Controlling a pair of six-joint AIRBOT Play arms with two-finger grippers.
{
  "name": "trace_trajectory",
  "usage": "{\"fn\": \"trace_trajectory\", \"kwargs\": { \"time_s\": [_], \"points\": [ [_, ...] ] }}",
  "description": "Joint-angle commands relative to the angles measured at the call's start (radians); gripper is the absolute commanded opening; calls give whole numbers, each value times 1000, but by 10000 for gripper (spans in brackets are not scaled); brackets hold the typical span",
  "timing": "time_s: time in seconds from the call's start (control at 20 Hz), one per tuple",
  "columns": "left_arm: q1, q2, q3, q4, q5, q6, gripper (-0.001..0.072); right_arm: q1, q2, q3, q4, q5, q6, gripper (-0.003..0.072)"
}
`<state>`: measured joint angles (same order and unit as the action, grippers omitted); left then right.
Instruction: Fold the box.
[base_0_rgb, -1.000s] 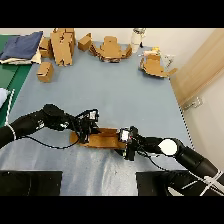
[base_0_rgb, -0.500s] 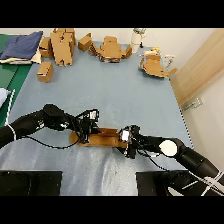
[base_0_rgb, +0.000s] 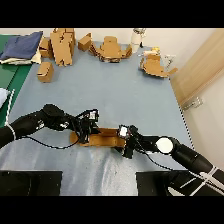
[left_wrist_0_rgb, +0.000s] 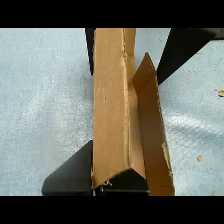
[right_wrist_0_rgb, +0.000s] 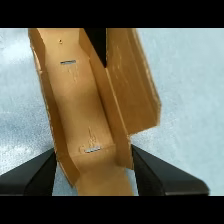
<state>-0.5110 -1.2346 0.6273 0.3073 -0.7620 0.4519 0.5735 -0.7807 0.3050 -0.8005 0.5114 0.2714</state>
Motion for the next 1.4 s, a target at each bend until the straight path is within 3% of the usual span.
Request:
{"fn": "trace_trajectory", "kwargs": {
  "time_s": [0.0, 0.25, 0.5, 0.75, 1.35],
  "points": [
    [0, -1, 0, 0, 0, 0, 14, -7, -50, 19, 26, 15, -3, 720],
    [0, -1, 0, 0, 0, 0, 14, -37, -127, 78, 43, 109, -51, 720],
    [-1, -1, 0, 0, 0, 0, 14, -167, -214, 110, 245, 237, -305, 720],
    [-1, -1, 0, 0, 0, 0, 14, -193, -319, 152, 252, 306, -429, 720],
    [-1, -1, 0, 0, 0, 0, 14, -192, -327, 157, 251, 297, -482, 720]
  ]
}}
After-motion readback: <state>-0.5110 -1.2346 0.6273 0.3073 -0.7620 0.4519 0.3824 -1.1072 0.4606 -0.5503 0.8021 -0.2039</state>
